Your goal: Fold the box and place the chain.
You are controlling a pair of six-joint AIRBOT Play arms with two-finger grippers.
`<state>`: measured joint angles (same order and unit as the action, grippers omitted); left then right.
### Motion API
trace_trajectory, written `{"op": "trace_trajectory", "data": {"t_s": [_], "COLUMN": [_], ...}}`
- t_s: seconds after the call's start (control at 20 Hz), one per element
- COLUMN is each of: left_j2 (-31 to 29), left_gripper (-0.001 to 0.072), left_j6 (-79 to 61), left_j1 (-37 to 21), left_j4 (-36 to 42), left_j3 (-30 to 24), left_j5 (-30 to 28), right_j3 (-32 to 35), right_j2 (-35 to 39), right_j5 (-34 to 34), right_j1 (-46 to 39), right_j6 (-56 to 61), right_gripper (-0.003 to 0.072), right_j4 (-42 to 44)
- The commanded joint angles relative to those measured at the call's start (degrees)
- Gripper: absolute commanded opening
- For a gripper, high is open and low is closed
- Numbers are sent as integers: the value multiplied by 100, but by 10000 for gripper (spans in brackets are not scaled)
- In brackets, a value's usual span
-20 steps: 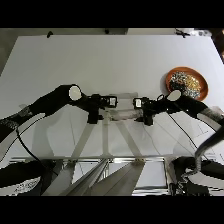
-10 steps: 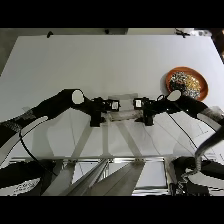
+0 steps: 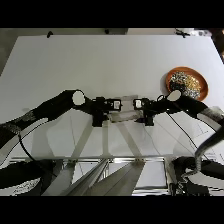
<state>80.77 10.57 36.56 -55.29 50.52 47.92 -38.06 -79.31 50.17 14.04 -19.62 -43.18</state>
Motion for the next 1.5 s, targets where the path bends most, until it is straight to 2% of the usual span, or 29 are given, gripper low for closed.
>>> {"op": "trace_trajectory", "data": {"t_s": [0.0,0.25,0.3,0.55,1.0,1.2,1.45], "left_j2": [-173,-201,-201,-129,13,13,13], "left_gripper": [250,255,277,272,270,270,255], "left_j6": [280,492,487,210,208,127,-160], "left_j1": [-66,-208,-208,-181,-179,-107,0], "left_j4": [-286,-715,-710,-380,-348,-42,175], "left_j3": [2,0,0,0,0,0,0], "left_j5": [81,828,824,741,632,385,354], "right_j3": [-2,-2,-2,-2,-2,-2,-2], "right_j2": [2,2,2,2,2,2,2], "right_j5": [-11,-11,-11,-11,-11,-11,-11], "right_j1": [0,0,0,0,0,0,0], "right_j6": [4,4,4,4,4,4,4], "right_gripper": [404,404,404,404,404,404,404], "right_j4": [9,9,9,9,9,9,9]}}
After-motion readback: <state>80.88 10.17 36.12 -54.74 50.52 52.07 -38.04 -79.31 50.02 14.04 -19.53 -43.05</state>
